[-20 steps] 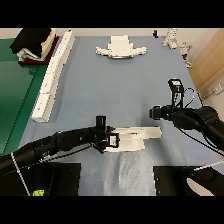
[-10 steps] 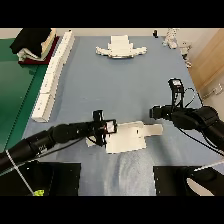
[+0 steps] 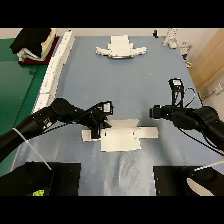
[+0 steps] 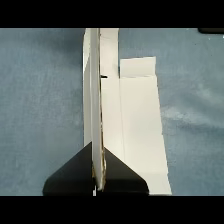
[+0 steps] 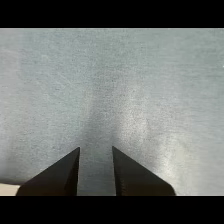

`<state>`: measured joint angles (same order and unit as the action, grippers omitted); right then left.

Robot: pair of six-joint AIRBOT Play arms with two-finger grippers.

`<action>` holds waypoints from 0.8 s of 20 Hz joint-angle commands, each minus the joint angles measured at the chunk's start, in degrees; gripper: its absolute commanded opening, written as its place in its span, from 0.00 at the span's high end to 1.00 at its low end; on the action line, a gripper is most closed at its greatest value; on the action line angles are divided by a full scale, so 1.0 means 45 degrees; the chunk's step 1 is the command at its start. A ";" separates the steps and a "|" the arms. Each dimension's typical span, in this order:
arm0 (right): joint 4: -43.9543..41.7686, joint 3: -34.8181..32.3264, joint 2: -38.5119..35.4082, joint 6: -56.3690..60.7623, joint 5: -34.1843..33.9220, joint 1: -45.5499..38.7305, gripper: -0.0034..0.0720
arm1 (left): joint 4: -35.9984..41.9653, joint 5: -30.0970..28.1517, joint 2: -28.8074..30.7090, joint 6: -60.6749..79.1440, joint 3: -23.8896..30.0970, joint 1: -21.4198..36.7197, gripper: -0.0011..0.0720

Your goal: Fold the box.

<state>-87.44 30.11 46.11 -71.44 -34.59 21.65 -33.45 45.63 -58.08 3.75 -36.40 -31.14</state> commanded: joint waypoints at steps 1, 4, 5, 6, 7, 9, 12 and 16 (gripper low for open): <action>-0.0005 0.0010 0.0005 0.0010 0.0019 0.0000 0.53 | 0.1015 0.0675 -0.0714 0.0743 -0.0160 0.0170 0.97; 0.0000 0.0010 0.0005 0.0010 0.0024 0.0000 0.53 | 0.1010 0.0510 -0.0758 0.0748 -0.0228 0.0194 0.97; 0.0000 0.0010 0.0005 0.0010 0.0024 0.0000 0.53 | 0.1010 0.0515 -0.0782 0.0743 -0.0316 0.0194 0.97; 0.0000 0.0010 0.0005 0.0010 0.0024 0.0000 0.53 | 0.1015 0.0520 -0.0826 0.0743 -0.0389 0.0194 0.97; 0.0000 0.0010 0.0005 0.0010 0.0024 0.0000 0.53 | 0.1015 0.0525 -0.0884 0.0743 -0.0413 0.0189 0.97; -0.0005 0.0010 0.0005 0.0010 0.0024 0.0000 0.53 | 0.1010 0.0534 -0.0923 0.0724 -0.0393 0.0189 0.97; -0.0005 0.0010 0.0005 0.0010 0.0019 0.0000 0.53 | 0.0971 0.0539 -0.0923 0.0583 -0.0369 0.0189 0.97; -0.0053 0.0010 0.0005 0.0010 0.0024 0.0000 0.53 | 0.0724 -0.0083 -0.0908 0.0588 -0.0306 0.0194 0.97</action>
